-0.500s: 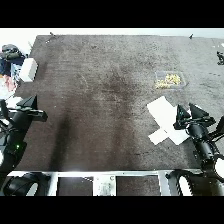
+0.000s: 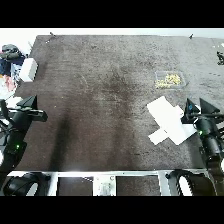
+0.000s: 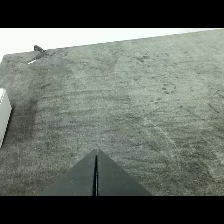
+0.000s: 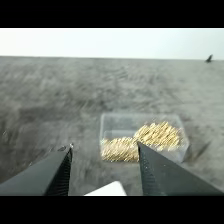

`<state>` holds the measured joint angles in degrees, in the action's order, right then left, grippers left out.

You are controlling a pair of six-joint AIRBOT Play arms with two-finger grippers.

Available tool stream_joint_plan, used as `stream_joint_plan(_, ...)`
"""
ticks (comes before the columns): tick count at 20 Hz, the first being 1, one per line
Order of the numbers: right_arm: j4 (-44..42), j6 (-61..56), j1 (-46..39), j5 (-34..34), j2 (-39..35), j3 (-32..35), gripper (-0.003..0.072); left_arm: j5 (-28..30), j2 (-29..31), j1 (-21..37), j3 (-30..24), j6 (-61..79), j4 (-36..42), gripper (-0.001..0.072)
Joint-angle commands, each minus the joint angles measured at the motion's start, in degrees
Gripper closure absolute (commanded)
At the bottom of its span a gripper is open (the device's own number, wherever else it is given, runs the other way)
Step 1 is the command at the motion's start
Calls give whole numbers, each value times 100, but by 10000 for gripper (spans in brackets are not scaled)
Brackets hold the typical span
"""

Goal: Fold the box and place the chain.

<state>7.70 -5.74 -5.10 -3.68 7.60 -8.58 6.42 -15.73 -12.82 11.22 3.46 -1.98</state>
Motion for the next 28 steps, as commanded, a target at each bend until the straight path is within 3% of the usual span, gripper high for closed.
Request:
stream_joint_plan(1,-4,-57,-37,170,857,-702,226,2,4,0,-2,0,0,698)
stream_joint_plan(3,-2,-162,-214,79,1749,-1307,226,2,4,0,-2,0,0,698)
stream_joint_plan(5,2,-343,-680,-577,2704,-1961,227,0,4,0,-2,2,0,698)
stream_joint_plan(7,155,-667,-1456,-1818,3679,-2610,227,2,4,0,-2,2,0,698)
stream_joint_plan(12,2382,-2170,-3720,-5711,5947,-4664,228,4,4,0,-2,0,0,698)
stream_joint_plan(16,3661,-2920,-4406,-7473,7479,-6629,229,2,4,0,-2,2,0,698)
stream_joint_plan(20,4577,-3171,-4413,-8387,8786,-8299,229,2,4,0,-2,0,0,698)
stream_joint_plan(25,5215,-3095,-4310,-8607,10008,-9429,229,2,4,0,-2,2,0,698)
stream_joint_plan(28,5287,-2813,-4118,-8883,10531,-9720,231,2,4,0,-2,2,0,698)
